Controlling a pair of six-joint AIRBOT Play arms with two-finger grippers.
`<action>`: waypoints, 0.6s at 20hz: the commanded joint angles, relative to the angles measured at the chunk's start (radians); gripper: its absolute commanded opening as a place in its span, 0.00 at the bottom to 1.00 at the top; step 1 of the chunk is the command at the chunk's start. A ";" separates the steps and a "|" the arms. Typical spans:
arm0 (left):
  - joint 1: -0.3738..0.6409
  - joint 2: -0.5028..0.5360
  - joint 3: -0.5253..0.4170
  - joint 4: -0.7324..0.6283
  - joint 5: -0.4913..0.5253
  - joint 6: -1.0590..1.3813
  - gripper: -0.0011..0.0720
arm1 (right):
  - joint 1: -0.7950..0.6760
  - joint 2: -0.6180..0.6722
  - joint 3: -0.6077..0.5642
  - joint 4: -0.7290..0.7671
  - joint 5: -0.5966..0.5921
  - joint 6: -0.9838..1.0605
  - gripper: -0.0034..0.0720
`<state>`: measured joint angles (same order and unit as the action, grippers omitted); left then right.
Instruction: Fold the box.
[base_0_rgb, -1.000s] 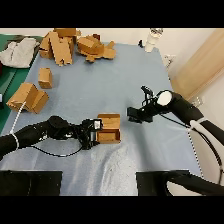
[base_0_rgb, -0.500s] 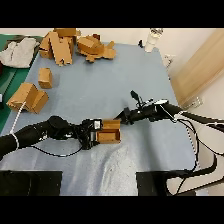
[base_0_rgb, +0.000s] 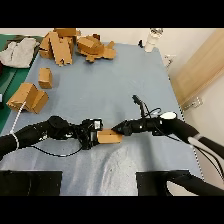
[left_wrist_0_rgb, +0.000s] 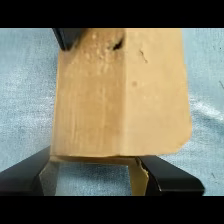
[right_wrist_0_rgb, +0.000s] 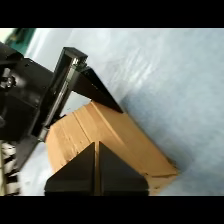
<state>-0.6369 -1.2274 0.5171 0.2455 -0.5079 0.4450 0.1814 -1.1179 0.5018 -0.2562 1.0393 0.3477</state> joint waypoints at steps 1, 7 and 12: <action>0.001 0.000 0.000 0.000 0.000 0.000 0.66 | 0.048 0.184 -0.068 -0.001 -0.225 -0.155 0.22; 0.001 0.000 0.000 0.000 0.000 0.000 0.66 | 0.204 0.193 -0.026 -0.174 -0.315 -0.295 0.57; 0.001 0.000 0.000 0.001 0.000 0.000 0.66 | 0.293 0.192 -0.025 -0.363 -0.313 -0.296 0.57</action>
<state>-0.6369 -1.2274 0.5171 0.2451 -0.5079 0.4450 0.4217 -0.9306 0.4740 -0.4984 0.7471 0.0685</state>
